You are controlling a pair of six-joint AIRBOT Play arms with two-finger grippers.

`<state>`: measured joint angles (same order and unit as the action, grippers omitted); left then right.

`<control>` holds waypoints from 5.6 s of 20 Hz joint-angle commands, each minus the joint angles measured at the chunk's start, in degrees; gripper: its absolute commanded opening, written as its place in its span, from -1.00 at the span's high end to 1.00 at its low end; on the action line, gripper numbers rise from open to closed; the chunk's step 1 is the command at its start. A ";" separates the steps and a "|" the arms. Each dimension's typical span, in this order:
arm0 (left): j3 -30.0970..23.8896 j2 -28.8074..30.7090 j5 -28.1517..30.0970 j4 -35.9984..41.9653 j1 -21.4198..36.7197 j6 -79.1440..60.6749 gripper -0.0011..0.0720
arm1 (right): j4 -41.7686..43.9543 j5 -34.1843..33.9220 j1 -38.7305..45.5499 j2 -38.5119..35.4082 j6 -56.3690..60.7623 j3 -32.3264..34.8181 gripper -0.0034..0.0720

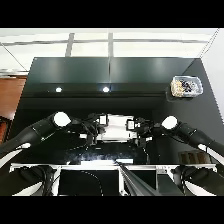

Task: Fold the box and place the chain.

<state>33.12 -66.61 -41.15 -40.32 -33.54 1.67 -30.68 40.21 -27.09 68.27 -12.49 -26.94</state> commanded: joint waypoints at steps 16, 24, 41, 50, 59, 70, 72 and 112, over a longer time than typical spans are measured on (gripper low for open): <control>-1.55 8.66 -20.98 -19.50 39.58 79.06 0.89 | 0.02 0.04 0.00 0.02 0.00 -0.02 0.38; -1.97 -4.61 -26.08 -2.49 36.39 73.31 0.89 | 0.02 0.04 0.00 0.02 0.00 -0.02 0.38; -4.61 -5.86 -20.04 12.61 25.49 53.13 0.88 | 0.02 0.04 0.00 0.02 0.00 -0.02 0.37; -4.66 -5.60 -19.06 -1.84 32.24 61.79 0.89 | 0.02 0.02 0.00 0.02 0.00 -0.02 0.37; -6.58 -5.66 -14.25 -0.24 24.52 61.68 0.89 | 0.02 0.02 0.00 0.02 0.00 -0.02 0.37; -7.26 -5.64 -16.37 9.46 24.24 49.07 0.89 | 0.02 0.02 0.00 0.02 0.00 -0.02 0.37; -7.26 -5.62 -18.29 14.03 24.24 43.76 0.89 | 0.02 0.02 0.00 0.02 0.00 -0.02 0.38; 12.52 -4.11 -10.64 -26.32 -6.40 102.25 -0.52 | 0.04 0.00 0.00 0.02 0.00 -0.02 0.37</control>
<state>44.53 -70.54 -51.66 -60.31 -37.63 96.55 -30.63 40.21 -27.09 68.27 -12.49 -26.94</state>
